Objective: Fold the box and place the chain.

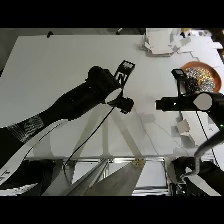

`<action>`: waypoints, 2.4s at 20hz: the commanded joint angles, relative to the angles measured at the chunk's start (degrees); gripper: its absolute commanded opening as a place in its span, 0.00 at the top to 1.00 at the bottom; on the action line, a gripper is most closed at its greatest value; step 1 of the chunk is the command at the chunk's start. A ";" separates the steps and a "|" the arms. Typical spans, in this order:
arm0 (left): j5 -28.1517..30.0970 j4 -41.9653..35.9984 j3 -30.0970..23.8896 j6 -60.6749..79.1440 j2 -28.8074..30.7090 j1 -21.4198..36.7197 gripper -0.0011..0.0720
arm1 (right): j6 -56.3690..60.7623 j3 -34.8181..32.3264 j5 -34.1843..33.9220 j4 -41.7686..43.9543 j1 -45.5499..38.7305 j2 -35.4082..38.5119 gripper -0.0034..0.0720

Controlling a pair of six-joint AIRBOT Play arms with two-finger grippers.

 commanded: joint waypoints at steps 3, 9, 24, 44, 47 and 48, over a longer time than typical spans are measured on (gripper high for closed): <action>0.00 0.00 0.02 0.00 0.04 0.00 0.04 | 2.27 1.18 4.96 -3.37 -0.02 0.09 0.94; 0.00 0.00 0.02 0.00 0.04 0.00 0.04 | 4.26 14.67 20.06 -26.84 -14.53 -0.02 0.94; 0.00 0.00 0.02 0.00 0.04 -0.02 0.04 | -12.04 16.11 16.76 -42.80 -48.17 -15.61 0.14; 0.00 0.00 0.02 0.00 0.04 -0.02 0.04 | -20.02 16.76 16.11 -38.77 -49.00 -29.20 0.69; 0.00 0.00 0.02 0.00 0.04 0.00 0.04 | -22.49 16.76 20.59 -32.48 -48.98 -29.07 0.92; 0.00 0.00 0.02 0.00 0.04 -0.02 0.04 | -24.61 16.76 22.36 -30.08 -48.76 -28.46 0.94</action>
